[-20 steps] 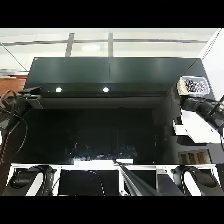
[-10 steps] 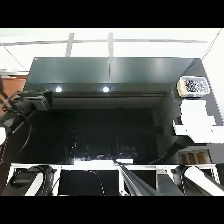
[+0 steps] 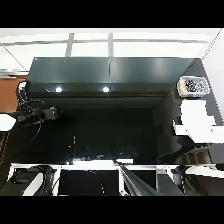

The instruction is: Fold the box and place the chain.

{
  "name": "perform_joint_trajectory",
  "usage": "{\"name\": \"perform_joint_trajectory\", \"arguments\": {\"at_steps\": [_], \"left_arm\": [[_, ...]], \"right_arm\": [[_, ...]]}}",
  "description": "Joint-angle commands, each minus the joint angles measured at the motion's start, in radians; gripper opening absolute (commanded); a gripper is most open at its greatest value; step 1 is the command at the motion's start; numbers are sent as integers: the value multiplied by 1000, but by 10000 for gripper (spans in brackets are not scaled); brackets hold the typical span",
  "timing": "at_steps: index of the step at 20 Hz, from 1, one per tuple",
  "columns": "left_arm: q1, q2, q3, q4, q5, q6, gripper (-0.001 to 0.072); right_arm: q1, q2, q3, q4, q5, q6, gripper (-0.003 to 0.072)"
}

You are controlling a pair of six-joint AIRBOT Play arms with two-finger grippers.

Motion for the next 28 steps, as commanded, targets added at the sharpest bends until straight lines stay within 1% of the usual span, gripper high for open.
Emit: {"name": "perform_joint_trajectory", "arguments": {"at_steps": [1, 2, 3, 4, 5, 7, 8, 10, 11, 13, 17, 18, 19, 21, 23, 25, 26, 28], "left_arm": [[-1, -18, 28, 50, -58, -55, 709], [0, -18, 28, 50, -61, -55, 709], [0, -18, 28, 50, -61, -55, 709], [0, -18, 28, 50, -61, -55, 709], [0, -18, 28, 50, -61, -55, 709], [0, -18, 28, 50, -61, -55, 708], [0, -18, 28, 50, -61, -55, 709], [0, -18, 28, 50, -61, -55, 709], [0, -18, 27, 50, -63, -54, 708], [-1, -18, 26, 47, -61, -55, 708], [-1, -18, 26, 26, -60, -54, 707], [0, -19, 23, -5, -53, -55, 705], [-2, -20, 18, -39, -37, -53, 705], [-19, -28, 1, -126, 20, -28, 705], [-59, -57, -12, -228, 75, 37, 705], [-103, -120, -8, -366, 116, 162, 704], [-109, -167, 3, -474, 111, 264, 704], [-100, -293, 48, -702, 29, 421, 704]], "right_arm": [[-2, -82, 24, 45, 115, -100, 624], [-2, -88, 24, 58, 126, -118, 439], [-2, -89, 24, 64, 123, -125, 411], [-2, -89, 25, 65, 124, -132, 170], [-2, -88, 26, 68, 128, -135, 20], [-2, -79, 26, 111, 164, -174, 13], [-2, -68, 26, 161, 169, -174, 13], [0, -42, 17, 290, 220, -176, 13], [5, -15, -21, 327, 241, -176, 13], [42, 64, -145, 379, 190, -197, 13], [184, 193, -341, 557, 156, -241, 13], [233, 232, -391, 606, 141, -250, 13], [284, 278, -451, 658, 115, -265, 13], [412, 398, -607, 775, 12, -324, 12], [569, 539, -774, 924, -135, -394, 12], [715, 652, -890, 1012, -288, -412, 13], [786, 696, -930, 1022, -354, -411, 13], [898, 724, -968, 1026, -410, -400, 13]]}}
